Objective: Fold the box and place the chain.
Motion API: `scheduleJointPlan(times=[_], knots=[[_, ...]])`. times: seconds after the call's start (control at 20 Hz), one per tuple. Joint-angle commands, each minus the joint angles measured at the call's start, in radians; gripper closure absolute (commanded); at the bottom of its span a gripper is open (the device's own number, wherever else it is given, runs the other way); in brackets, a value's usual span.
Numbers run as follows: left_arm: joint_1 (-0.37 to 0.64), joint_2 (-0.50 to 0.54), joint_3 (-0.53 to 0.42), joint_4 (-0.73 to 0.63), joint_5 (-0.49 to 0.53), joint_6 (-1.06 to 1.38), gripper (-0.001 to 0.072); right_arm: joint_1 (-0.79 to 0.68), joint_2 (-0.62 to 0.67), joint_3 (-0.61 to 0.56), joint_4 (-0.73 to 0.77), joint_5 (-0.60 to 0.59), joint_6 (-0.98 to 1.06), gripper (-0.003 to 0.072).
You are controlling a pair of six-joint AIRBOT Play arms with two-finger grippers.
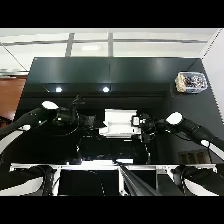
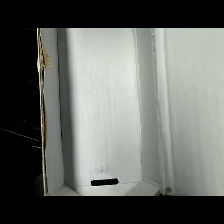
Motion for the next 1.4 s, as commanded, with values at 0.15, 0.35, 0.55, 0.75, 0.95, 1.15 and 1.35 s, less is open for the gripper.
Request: scheduleJointPlan(times=[0.15, 0.35, 0.55, 0.75, 0.95, 1.15, 1.35], knots=[[-0.103, 0.001, 0.146, 0.162, 0.031, -0.342, 0.0038, 0.001, -0.001, 0.0, 0.0, -0.001, 0.0, 0.0283], [-0.13, 0.001, 0.179, 0.205, 0.033, -0.412, 0.0162, 0.001, -0.001, 0.0, 0.0, -0.015, 0.0, 0.0283], [-0.156, 0.001, 0.18, 0.295, 0.032, -0.486, 0.0162, 0.001, -0.001, 0.0, 0.0, -0.015, 0.0, 0.0284], [-0.192, 0.001, 0.181, 0.323, 0.053, -0.514, 0.0162, 0.001, -0.001, 0.0, 0.0, -0.016, 0.0, 0.0284], [-0.244, 0.001, 0.182, 0.386, 0.122, -0.622, 0.0172, 0.001, -0.001, 0.0, 0.0, -0.016, 0.0, 0.0283], [-0.332, 0.0, 0.229, 0.572, 0.171, -0.792, 0.0171, 0.001, -0.001, 0.0, 0.0, -0.016, 0.0, 0.0283], [-0.388, -0.001, 0.271, 0.682, 0.182, -0.849, 0.0171, 0.001, -0.001, 0.0, 0.0, -0.016, 0.0, 0.0283]])
